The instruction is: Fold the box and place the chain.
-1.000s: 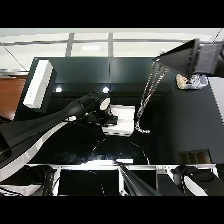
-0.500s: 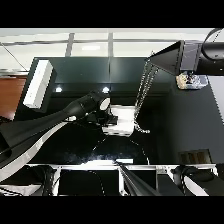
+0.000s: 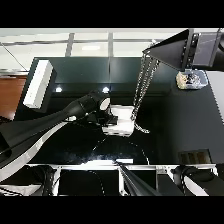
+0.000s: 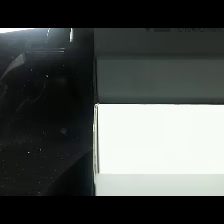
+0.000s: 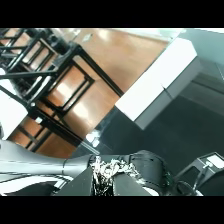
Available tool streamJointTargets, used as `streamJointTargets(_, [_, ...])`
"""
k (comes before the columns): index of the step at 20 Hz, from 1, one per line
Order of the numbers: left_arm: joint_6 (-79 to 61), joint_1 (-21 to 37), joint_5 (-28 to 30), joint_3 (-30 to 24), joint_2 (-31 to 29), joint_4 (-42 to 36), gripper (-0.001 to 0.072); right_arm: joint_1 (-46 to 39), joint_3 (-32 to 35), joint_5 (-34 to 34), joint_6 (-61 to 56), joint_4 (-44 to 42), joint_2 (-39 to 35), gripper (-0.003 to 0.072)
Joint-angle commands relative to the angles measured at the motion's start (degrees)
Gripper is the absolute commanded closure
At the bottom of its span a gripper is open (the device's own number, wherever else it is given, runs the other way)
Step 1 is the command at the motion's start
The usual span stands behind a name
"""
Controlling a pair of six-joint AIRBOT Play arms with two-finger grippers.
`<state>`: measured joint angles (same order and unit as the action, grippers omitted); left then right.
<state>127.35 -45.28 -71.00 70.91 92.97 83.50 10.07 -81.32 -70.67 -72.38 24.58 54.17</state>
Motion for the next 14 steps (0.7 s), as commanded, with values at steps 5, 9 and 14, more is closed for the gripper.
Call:
streamJointTargets(5, [-0.02,0.02,0.04,0.0,0.02,-0.02,0.0679,3.93,2.01,-1.03,-0.24,7.45,0.04,0.0679])
streamJointTargets(9, [-0.02,0.02,0.02,0.0,0.02,-0.02,0.0679,6.91,12.17,2.38,-0.28,10.82,0.15,0.0679])
streamJointTargets(14, [-0.02,0.02,0.0,0.0,0.02,-0.02,0.068,8.59,26.1,8.72,-0.26,11.26,0.15,0.0679])
